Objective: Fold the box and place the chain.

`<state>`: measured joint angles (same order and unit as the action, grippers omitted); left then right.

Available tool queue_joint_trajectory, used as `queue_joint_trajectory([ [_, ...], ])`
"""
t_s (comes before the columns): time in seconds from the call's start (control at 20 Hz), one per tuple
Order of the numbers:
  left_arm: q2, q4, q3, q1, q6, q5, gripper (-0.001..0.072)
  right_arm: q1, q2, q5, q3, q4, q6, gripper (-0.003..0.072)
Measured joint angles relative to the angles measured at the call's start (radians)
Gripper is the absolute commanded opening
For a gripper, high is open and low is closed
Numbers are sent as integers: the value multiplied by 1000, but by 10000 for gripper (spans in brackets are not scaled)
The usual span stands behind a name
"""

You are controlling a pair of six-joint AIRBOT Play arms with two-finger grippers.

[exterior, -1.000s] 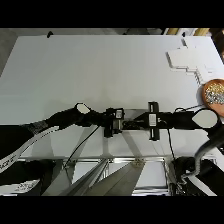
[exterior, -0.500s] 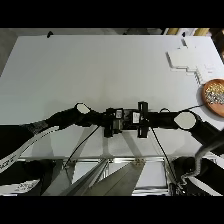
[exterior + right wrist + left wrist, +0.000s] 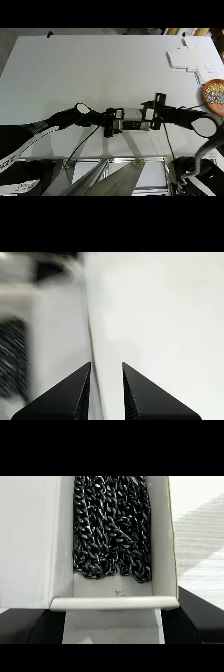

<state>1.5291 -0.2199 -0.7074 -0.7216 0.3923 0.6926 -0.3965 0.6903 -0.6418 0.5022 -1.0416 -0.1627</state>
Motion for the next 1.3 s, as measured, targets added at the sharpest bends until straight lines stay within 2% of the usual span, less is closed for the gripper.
queue_joint_trajectory([
  [0.25, 0, 0, 0, 0, 0, 0, 208, 280, -8, -113, 0, -80, 10, 224],
  [0.5, 0, 0, 0, 0, 0, 0, 208, 457, 107, -201, 0, -100, 122, 222],
  [0.9, 0, 0, 0, 0, 0, 0, 208, 505, 314, -251, 0, -175, 308, 222],
  [1.2, 0, 0, 0, 0, 0, 0, 208, 508, 389, -225, 1, -194, 412, 218],
  [1.3, 0, 0, 0, 0, 0, 0, 208, 508, 397, -206, 1, -182, 423, 135],
])
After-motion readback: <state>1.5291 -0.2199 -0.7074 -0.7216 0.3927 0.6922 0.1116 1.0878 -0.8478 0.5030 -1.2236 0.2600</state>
